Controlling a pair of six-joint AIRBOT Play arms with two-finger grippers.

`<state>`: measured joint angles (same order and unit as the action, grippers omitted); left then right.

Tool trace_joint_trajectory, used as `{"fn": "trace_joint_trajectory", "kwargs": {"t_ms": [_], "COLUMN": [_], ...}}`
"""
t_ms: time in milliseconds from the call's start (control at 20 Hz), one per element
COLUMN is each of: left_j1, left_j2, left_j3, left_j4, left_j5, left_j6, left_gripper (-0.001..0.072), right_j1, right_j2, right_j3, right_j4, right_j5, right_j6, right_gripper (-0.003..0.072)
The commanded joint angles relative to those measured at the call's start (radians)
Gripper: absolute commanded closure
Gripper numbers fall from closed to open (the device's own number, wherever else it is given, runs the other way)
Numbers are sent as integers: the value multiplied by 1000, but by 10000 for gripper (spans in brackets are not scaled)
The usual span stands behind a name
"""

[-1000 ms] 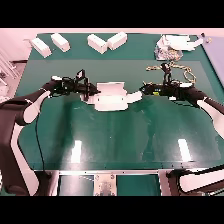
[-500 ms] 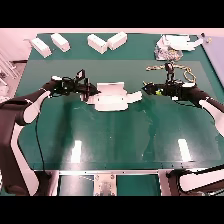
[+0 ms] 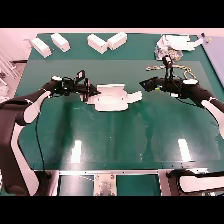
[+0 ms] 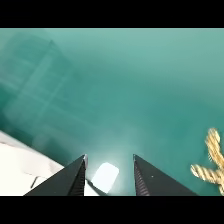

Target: Fold the box and place the chain.

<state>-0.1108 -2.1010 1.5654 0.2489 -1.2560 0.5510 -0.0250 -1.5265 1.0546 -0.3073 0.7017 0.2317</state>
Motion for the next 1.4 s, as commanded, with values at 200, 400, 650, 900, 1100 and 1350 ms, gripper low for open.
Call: {"fn": "trace_joint_trajectory", "kwargs": {"t_ms": [200,400,650,900,1100,1350], "left_j1": [0,0,0,0,0,0], "left_j2": [0,0,0,0,0,0], "left_j3": [0,0,0,0,0,0], "left_j4": [-3,-3,-3,-3,-3,-3], "left_j5": [0,0,0,0,0,0], "left_j6": [0,0,0,0,0,0], "left_gripper": [691,691,690,690,690,691], "right_j1": [38,84,241,340,386,393], "right_j2": [229,266,258,224,190,142], "right_j3": [-182,-294,-335,-335,-335,-327], "right_j4": [-11,-21,-236,-237,-236,-207], "right_j5": [0,-15,-109,-171,-194,-296], "right_j6": [-293,-425,-461,-599,-698,-775], "right_gripper": [315,113,114,114,114,114]}}
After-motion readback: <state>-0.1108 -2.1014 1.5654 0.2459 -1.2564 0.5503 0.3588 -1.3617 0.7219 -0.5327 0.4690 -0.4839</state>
